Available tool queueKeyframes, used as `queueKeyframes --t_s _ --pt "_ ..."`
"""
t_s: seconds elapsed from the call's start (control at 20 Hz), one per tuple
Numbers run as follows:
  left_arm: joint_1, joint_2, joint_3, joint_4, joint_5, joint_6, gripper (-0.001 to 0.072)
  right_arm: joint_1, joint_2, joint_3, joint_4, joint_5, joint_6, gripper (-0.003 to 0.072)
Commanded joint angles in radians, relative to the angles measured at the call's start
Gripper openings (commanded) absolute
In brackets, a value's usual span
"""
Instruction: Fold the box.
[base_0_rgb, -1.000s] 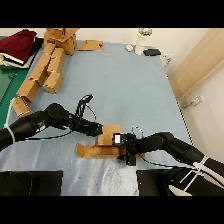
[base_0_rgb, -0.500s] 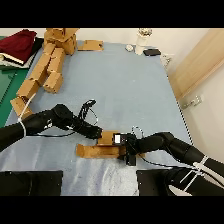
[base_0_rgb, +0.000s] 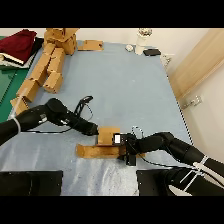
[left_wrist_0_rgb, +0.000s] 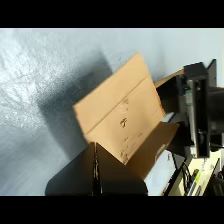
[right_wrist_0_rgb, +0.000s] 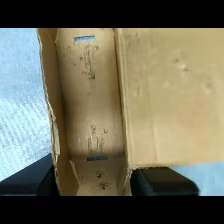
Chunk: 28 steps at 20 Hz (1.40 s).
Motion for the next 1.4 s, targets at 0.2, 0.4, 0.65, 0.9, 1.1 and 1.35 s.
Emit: queueKeyframes --t_s 0.2,0.4,0.65,0.9,1.1,1.35 --pt "0.175 0.276 -0.113 -0.001 -0.204 0.422 0.0008 0.001 0.000 0.000 0.000 0.000 0.000 0.0505" --pt "0.136 0.426 -0.204 0.100 -0.203 0.652 0.0031 0.001 0.000 0.000 0.000 0.000 0.000 0.0505" --pt "0.011 0.439 -0.206 0.214 -0.146 0.664 0.0702 0.001 0.000 0.000 0.000 0.000 0.000 0.0505" --pt "-0.135 0.382 -0.206 0.276 0.044 0.720 0.0720 0.001 0.000 0.000 0.000 0.000 0.000 0.0505" --pt "-0.128 0.357 -0.208 0.284 0.044 0.674 0.0720 0.001 0.000 0.000 0.000 0.000 0.000 0.0506" --pt "-0.130 0.319 -0.217 0.283 -0.002 0.678 0.0720 0.001 0.000 0.000 0.000 0.000 0.000 0.0505"
